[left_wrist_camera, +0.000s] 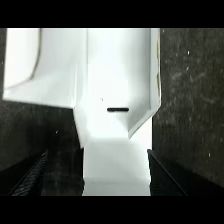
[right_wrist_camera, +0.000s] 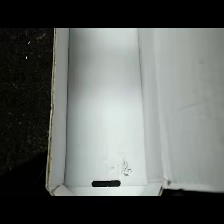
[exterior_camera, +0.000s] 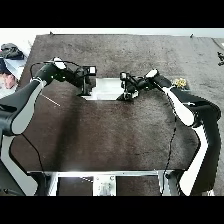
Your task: Fold the box and place the chain.
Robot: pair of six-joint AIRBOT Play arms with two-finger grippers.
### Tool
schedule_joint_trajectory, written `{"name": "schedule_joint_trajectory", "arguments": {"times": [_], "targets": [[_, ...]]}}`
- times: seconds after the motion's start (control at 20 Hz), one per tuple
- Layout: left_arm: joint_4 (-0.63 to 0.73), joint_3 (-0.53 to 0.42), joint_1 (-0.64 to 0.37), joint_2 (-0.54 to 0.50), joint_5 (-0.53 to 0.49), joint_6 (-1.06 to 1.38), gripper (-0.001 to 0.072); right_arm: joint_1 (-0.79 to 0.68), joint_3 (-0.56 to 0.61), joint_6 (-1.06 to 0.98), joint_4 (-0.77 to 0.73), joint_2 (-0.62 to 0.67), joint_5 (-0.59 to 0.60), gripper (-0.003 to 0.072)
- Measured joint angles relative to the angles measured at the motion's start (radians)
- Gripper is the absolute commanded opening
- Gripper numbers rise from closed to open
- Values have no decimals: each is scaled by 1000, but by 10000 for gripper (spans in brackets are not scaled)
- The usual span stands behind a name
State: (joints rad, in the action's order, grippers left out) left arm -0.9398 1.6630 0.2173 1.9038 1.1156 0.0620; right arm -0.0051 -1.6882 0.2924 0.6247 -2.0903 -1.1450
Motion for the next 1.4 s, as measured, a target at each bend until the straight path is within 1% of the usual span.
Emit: {"name": "schedule_joint_trajectory", "arguments": {"times": [0.1,0.4,0.85,0.9,0.95,1.05,1.1,1.15,1.2,1.3,1.35,1.4], "targets": [[22,-11,3,0,-13,27,665,0,0,0,0,0,0,374],[42,-38,24,23,-43,65,665,0,0,0,-1,0,0,374],[47,-43,35,50,-79,64,664,0,0,0,-1,0,0,373],[46,-43,35,50,-80,62,577,0,0,0,-1,0,0,374],[46,-43,35,50,-82,61,474,0,0,0,-1,0,0,374],[46,-43,35,50,-82,54,469,0,0,-1,-1,0,0,374],[46,-43,35,50,-82,52,443,0,0,-1,-1,0,0,373],[45,-43,35,50,-82,50,289,0,0,-1,-1,0,0,374],[45,-42,35,50,-78,49,277,0,0,0,0,0,-1,374],[45,-42,35,50,-57,45,275,0,0,0,0,0,0,373],[46,-42,35,50,-48,44,190,0,0,0,0,0,0,374],[49,-42,35,50,-36,43,164,0,0,0,0,0,0,373]]}}
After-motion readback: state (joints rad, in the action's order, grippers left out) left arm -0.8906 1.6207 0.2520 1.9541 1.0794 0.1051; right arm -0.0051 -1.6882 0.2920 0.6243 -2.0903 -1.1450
